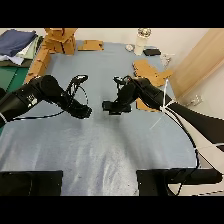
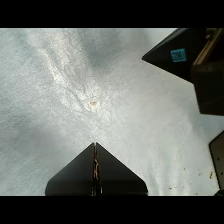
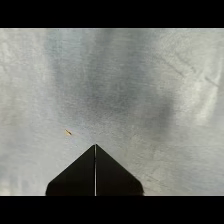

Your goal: Fold the box.

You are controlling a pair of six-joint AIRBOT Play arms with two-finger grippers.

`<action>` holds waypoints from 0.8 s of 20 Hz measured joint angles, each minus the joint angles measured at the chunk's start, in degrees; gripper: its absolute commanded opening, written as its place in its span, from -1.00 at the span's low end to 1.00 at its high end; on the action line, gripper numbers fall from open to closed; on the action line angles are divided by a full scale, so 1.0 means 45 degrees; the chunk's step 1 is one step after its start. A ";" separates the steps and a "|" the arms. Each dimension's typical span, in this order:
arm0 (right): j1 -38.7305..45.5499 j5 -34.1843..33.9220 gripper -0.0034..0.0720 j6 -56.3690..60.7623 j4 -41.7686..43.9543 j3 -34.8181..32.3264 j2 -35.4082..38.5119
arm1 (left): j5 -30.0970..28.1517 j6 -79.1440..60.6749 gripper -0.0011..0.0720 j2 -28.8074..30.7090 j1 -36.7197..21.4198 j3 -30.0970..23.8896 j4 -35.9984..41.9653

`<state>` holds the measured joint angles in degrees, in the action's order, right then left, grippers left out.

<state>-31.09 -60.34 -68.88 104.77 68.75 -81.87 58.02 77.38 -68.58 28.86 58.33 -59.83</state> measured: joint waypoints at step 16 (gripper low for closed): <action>1.0083 -0.1093 0.12 -0.2875 -0.4133 0.2788 -0.1025 | -0.2263 0.0049 -0.93 0.0000 0.0039 0.0000 0.0432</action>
<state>14.28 -65.25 -81.82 86.17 81.30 -86.48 47.83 77.60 -68.58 29.04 58.33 -57.89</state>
